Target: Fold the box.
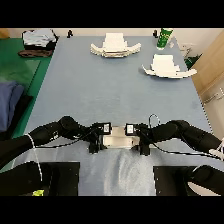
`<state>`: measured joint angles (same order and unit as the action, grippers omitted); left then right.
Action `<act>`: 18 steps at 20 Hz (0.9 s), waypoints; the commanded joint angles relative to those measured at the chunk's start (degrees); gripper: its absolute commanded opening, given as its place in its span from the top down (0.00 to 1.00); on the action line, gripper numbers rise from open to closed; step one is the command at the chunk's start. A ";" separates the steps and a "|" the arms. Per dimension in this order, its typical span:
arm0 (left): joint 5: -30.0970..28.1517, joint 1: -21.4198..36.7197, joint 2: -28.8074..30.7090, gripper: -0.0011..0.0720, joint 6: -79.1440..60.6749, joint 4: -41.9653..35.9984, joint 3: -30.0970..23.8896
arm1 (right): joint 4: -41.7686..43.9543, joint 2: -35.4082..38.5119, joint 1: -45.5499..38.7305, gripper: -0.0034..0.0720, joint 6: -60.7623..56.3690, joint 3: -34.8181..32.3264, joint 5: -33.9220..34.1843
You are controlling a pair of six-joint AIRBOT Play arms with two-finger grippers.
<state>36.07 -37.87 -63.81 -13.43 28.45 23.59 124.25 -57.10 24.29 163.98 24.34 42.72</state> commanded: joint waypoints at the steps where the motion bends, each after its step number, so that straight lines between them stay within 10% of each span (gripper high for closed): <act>1: 0.04 0.00 -0.02 0.27 -0.02 0.00 -0.02 | 0.00 -0.02 -0.02 0.28 0.00 -0.02 0.00; 8: 0.02 0.00 -0.02 0.27 -0.02 0.02 -0.02 | 0.00 -0.02 0.02 0.27 0.00 -0.02 -0.68; 11: 0.02 0.00 -0.02 0.27 -0.04 0.00 -0.02 | -1.11 0.02 0.02 0.00 -0.76 0.00 -0.66; 18: 0.02 0.00 -0.02 0.27 -0.04 0.00 -0.02 | -16.59 8.74 0.02 0.00 -23.12 3.82 8.39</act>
<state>36.12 -37.87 -63.81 -13.41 28.42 23.59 114.69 -52.01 24.32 150.61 26.24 46.19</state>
